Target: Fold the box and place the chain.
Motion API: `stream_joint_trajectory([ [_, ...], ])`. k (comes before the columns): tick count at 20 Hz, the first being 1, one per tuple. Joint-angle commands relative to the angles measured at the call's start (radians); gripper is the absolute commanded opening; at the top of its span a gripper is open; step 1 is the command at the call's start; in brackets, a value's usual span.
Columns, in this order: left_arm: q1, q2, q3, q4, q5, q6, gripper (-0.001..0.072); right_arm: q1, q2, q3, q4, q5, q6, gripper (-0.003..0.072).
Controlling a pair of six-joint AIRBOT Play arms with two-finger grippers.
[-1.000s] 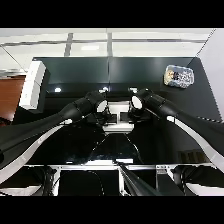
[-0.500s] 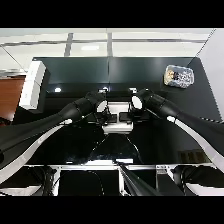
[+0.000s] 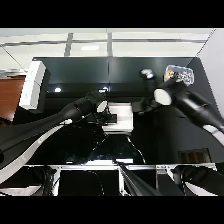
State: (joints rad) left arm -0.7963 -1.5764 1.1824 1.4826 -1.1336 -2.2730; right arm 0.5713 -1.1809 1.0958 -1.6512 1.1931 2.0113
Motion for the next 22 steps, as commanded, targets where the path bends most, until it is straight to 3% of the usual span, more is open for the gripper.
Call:
stream_joint_trajectory([
  [1, 0.0, 0.0, 0.0, 0.0, 0.0, -0.002, 0.0028, -0.095, 0.081, -0.003, -0.482, -0.058, -0.019, 0.0267],
  [2, 0.001, 0.0, 0.0, 0.0, -0.001, -0.002, 0.0029, -0.163, 0.072, -0.011, -0.523, -0.158, -0.019, 0.0412],
  [3, 0.001, 0.0, 0.0, 0.0, 0.0, -0.002, 0.0028, -0.247, 0.052, -0.016, -0.496, -0.26, -0.019, 0.0682],
  [6, 0.001, 0.0, 0.0, 0.0, 0.0, -0.002, 0.0028, -0.487, -0.071, 0.004, -0.309, -0.474, -0.014, 0.0679],
  [7, 0.001, 0.0, 0.0, 0.0, 0.0, -0.002, 0.0028, -0.548, -0.132, 0.051, -0.248, -0.481, -0.014, 0.0678],
  [12, 0.0, 0.0, 0.0, 0.0, -0.002, -0.002, 0.0028, -0.721, -0.564, 0.583, -0.003, -0.159, -0.005, 0.0678],
  [15, 0.0, 0.0, 0.0, 0.0, -0.001, -0.002, 0.0029, -0.755, -0.779, 0.85, 0.042, 0.057, 0.048, 0.0677],
  [17, 0.0, 0.0, 0.0, 0.0, -0.002, -0.002, 0.0028, -0.761, -0.869, 0.953, 0.055, 0.13, 0.047, 0.0677],
  [21, 0.0, 0.0, 0.0, 0.0, -0.004, -0.002, 0.0028, -0.763, -0.914, 0.967, 0.066, 0.109, 0.048, 0.0664],
  [22, 0.001, 0.0, 0.0, 0.0, -0.004, -0.001, 0.0028, -0.763, -0.921, 0.967, 0.066, 0.104, 0.048, 0.0574],
])
